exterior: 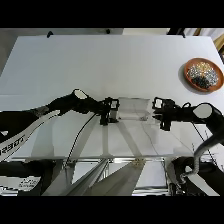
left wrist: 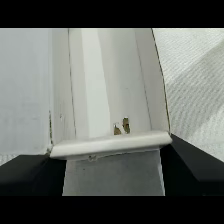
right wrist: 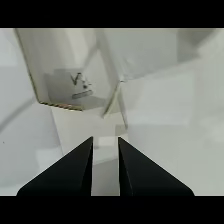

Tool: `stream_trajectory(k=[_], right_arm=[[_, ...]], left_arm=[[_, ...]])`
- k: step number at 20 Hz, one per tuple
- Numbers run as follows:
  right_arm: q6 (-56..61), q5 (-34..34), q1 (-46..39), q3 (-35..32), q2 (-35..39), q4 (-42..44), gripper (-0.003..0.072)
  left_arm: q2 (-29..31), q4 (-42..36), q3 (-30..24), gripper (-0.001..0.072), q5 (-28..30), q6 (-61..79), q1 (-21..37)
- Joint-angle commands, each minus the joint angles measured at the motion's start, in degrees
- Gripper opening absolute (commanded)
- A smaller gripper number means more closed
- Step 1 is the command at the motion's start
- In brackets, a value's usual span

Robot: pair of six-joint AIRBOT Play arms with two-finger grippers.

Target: Fold the box and place the chain.

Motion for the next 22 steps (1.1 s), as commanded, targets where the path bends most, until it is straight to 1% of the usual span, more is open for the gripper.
stream_trajectory(k=[1, 4, 6, 8, 12, 13, 15, 17, 22], right_arm=[[-6.4, -3.5, 2.6, -1.1, -0.9, -0.3, 0.0149], [-6.4, -3.3, 2.7, -1.1, -4.2, -0.3, 0.0153], [-9.0, -4.0, 3.0, -1.1, -5.4, 0.5, 0.0153], [-11.2, -5.3, 3.5, -1.1, -5.3, 1.9, 0.0154], [-13.5, -5.4, 3.5, -1.1, -5.3, 2.6, 0.0154], [-13.8, -5.3, 3.5, -1.1, -5.3, 3.9, 0.0154], [-15.4, -4.8, 4.5, -1.1, -5.3, 7.0, 0.0153], [-17.1, -5.1, 6.2, -1.1, -5.3, 7.1, 0.0153], [-18.2, -8.3, 7.0, -1.1, -5.4, 8.4, 0.0152]], left_arm=[[0.0, 0.0, 0.1, 0.0140, 0.0, 0.0, 0.0], [0.0, 0.0, 0.1, 0.0140, 0.0, 0.0, 0.0], [0.0, 0.0, 0.1, 0.0140, 0.0, 0.0, 0.0], [0.0, 0.0, 0.1, 0.0140, 0.0, 0.0, 0.0], [0.0, 0.0, 0.1, 0.0140, 0.0, 0.0, 0.0], [0.0, 0.0, 0.1, 0.0140, 0.0, 0.0, 0.0], [0.0, 0.0, 0.1, 0.0140, 0.0, 0.0, 0.0], [0.0, 0.0, 0.1, 0.0140, 0.0, 0.0, 0.0], [0.0, 0.0, 0.1, 0.0140, 0.0, 0.0, 0.0]])
